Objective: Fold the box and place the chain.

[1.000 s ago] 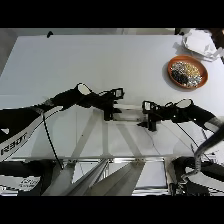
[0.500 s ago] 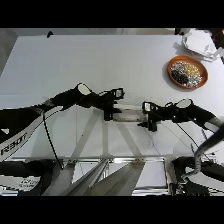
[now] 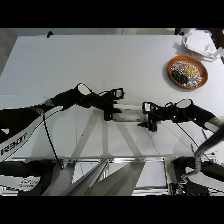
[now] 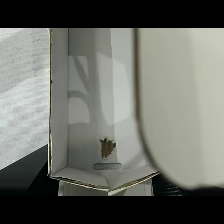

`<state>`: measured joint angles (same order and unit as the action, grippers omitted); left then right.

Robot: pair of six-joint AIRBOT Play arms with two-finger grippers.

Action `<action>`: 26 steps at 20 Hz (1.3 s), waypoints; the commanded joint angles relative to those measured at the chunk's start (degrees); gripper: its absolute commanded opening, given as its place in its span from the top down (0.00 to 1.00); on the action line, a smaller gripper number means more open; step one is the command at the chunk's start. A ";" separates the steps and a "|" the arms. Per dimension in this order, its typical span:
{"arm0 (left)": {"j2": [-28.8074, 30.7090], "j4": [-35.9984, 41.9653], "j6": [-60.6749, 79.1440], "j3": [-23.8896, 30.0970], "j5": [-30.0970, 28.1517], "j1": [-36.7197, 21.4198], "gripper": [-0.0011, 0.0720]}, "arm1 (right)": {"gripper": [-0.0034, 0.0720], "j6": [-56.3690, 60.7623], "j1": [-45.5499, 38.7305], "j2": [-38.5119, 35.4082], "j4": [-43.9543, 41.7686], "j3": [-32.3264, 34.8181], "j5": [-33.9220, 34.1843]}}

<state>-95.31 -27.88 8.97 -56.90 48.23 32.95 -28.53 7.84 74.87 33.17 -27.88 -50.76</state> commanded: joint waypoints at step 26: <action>13.18 -20.28 -14.14 -0.02 6.43 -7.32 0.28 | 0.45 0.02 0.07 0.00 0.00 0.04 0.00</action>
<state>-86.04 -39.46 1.96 -56.90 51.96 28.12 -28.56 7.88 74.87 33.23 -27.83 -50.83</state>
